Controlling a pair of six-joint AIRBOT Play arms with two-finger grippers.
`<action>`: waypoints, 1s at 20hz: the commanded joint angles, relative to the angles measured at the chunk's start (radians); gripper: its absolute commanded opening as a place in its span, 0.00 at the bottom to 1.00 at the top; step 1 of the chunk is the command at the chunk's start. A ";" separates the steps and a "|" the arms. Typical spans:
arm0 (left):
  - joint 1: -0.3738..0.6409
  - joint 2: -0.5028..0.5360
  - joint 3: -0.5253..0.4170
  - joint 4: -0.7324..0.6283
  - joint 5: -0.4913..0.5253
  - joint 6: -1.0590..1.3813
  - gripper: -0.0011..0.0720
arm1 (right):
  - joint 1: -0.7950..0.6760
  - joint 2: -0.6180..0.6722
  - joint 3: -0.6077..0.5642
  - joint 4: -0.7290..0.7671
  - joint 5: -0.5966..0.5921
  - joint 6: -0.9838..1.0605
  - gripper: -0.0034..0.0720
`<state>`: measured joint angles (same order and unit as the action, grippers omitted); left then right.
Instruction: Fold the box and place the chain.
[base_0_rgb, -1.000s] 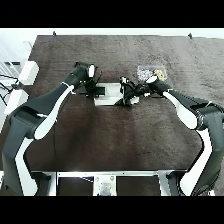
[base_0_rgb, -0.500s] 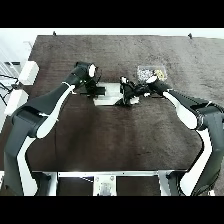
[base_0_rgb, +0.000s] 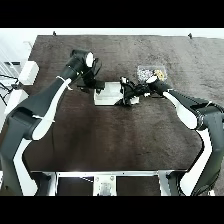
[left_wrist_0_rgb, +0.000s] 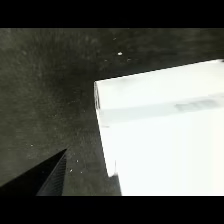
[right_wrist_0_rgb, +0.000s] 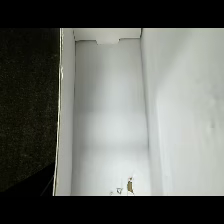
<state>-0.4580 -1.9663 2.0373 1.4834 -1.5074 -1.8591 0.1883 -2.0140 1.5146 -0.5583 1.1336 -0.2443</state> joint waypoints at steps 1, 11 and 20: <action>0.026 0.066 0.007 0.012 -0.027 0.093 0.82 | 0.000 0.000 0.000 0.001 0.001 0.001 0.70; 0.248 0.164 -0.001 -0.274 0.092 0.696 0.99 | 0.000 0.000 0.000 0.001 0.001 0.001 0.70; 0.308 0.164 -0.103 -0.492 0.178 1.205 0.99 | -0.001 0.000 0.000 0.001 0.001 0.001 0.70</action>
